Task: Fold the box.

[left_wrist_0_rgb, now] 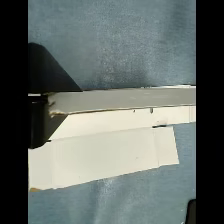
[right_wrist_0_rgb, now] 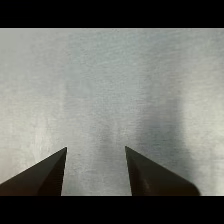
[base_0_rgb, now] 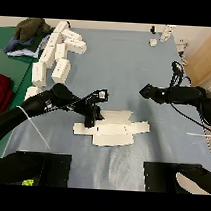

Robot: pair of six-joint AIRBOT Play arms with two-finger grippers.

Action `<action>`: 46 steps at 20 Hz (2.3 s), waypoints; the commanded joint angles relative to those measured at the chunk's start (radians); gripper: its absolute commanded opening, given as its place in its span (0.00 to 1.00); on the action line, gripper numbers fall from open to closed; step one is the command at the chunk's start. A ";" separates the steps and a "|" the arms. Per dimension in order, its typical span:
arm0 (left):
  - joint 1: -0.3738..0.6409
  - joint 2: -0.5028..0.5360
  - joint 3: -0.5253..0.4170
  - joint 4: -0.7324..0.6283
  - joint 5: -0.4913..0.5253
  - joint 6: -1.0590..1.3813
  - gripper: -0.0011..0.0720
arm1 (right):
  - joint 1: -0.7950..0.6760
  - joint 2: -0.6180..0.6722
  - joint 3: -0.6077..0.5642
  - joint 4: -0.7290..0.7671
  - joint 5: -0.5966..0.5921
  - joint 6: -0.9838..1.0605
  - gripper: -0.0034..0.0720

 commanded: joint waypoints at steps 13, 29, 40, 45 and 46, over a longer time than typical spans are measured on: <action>0.001 -0.010 -0.051 -0.207 0.085 0.242 0.03 | 0.001 -0.028 0.001 0.009 -0.011 0.000 0.80; 0.001 0.105 -0.125 -0.227 0.216 0.321 0.03 | 0.001 -0.028 0.001 0.009 -0.011 0.000 0.80; -0.277 0.196 -0.304 -0.229 0.627 0.402 0.03 | 0.001 -0.027 0.001 0.016 -0.013 0.000 0.80; -0.290 0.196 -0.313 -0.233 0.640 0.389 0.03 | 0.002 -0.027 0.001 0.016 -0.018 0.000 0.80; -0.290 0.196 -0.313 -0.245 0.636 0.386 0.03 | 0.001 -0.027 0.001 0.016 -0.019 0.000 0.80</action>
